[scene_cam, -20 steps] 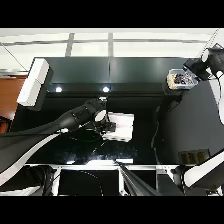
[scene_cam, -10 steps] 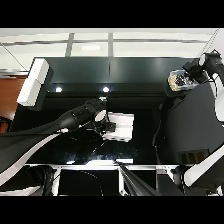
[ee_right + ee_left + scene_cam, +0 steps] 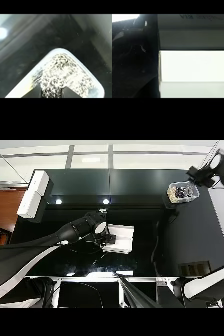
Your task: Fold the box and place the chain.
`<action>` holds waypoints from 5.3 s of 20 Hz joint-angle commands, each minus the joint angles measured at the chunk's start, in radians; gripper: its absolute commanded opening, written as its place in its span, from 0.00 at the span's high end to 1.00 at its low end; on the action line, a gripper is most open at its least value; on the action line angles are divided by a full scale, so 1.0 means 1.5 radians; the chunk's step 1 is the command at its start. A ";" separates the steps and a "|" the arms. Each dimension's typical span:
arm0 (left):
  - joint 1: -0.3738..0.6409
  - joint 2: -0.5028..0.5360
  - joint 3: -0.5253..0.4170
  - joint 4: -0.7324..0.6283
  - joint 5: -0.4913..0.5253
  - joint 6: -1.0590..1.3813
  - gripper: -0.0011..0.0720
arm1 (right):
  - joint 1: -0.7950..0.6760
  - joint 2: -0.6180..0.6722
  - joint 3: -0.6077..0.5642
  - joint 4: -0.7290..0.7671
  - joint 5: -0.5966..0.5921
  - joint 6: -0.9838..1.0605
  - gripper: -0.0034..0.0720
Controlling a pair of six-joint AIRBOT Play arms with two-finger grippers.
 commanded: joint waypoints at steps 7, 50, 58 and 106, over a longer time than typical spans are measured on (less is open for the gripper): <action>0.001 0.000 0.000 0.000 0.000 0.000 0.95 | -0.001 0.248 0.001 0.020 0.027 -0.152 0.94; 0.001 0.000 0.000 0.000 0.005 0.000 0.95 | 0.285 0.602 -0.369 0.757 0.251 -0.496 0.94; 0.001 0.000 0.000 0.000 0.005 0.000 0.95 | 0.384 0.601 -0.377 0.544 0.211 -0.430 0.94; 0.001 0.004 0.033 -0.011 -0.007 -0.033 0.31 | 0.295 0.662 -0.614 0.371 0.122 -0.334 0.37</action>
